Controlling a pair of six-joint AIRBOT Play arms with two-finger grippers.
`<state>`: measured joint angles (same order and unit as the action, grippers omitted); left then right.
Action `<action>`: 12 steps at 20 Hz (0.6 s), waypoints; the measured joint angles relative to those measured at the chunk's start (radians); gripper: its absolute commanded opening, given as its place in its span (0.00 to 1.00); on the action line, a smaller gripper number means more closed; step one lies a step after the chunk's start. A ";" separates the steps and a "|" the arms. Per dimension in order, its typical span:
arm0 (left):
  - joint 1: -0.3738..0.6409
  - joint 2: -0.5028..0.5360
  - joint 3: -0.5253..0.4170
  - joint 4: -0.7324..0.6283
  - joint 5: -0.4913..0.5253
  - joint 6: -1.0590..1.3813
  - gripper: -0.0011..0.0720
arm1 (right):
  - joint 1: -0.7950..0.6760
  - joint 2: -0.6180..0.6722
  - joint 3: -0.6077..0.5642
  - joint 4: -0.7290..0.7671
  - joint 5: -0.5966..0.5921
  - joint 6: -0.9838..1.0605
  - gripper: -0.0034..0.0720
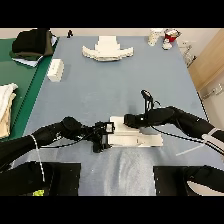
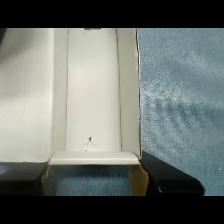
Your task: Fold the box.
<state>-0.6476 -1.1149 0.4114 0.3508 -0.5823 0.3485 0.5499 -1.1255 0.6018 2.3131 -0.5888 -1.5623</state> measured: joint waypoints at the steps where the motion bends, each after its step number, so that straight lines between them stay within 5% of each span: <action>1: 0.000 0.000 0.000 0.000 0.000 0.000 0.71 | 0.000 -0.014 0.001 0.000 0.000 0.000 0.07; 12: 0.000 0.000 0.000 0.003 -0.007 0.004 0.71 | 0.000 -0.050 0.058 -0.005 -0.096 -0.045 0.07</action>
<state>-0.6476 -1.1149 0.4114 0.3538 -0.5892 0.3523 0.5495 -1.1759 0.6594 2.3077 -0.6846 -1.6070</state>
